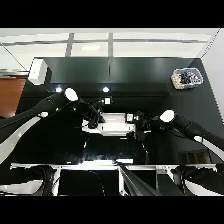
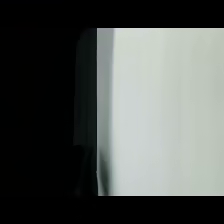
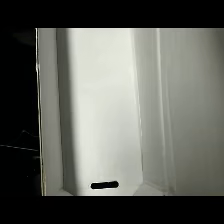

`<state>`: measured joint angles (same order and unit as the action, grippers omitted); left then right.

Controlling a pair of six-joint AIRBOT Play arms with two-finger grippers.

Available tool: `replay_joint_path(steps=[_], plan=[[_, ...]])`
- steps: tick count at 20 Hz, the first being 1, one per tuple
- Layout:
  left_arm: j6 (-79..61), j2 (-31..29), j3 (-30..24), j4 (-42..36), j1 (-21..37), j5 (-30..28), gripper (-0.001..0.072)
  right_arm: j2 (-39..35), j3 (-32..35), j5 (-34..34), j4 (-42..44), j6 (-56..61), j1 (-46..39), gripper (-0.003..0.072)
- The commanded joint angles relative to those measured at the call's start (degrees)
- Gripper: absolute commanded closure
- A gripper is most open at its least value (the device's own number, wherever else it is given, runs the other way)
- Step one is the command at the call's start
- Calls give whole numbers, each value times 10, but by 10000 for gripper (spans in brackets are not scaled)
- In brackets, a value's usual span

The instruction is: Fold the box and place the chain.

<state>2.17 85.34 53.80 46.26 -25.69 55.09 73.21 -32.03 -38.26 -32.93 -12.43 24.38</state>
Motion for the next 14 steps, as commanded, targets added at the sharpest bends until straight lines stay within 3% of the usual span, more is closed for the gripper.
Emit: replay_joint_path(steps=[1,3,6,7,9,10,11,12,14], plan=[[35,-28,1,0,3,9,351,0,0,-1,-2,0,0,275],[85,-63,1,31,7,23,140,0,0,-1,-2,0,0,275],[243,-121,1,119,10,67,130,0,0,-1,-2,0,0,275],[308,-137,1,143,10,90,182,0,0,-1,-2,0,0,275],[402,-152,0,152,10,163,626,0,0,-1,-7,0,4,275],[405,-151,-3,133,8,201,684,0,1,-1,-13,0,7,275],[405,-150,-16,90,3,217,684,1,1,-2,-17,0,9,275],[400,-149,-32,40,-2,207,685,1,1,-3,-21,0,11,275],[360,-149,-66,-50,-16,133,684,1,1,-2,-20,0,12,275]])
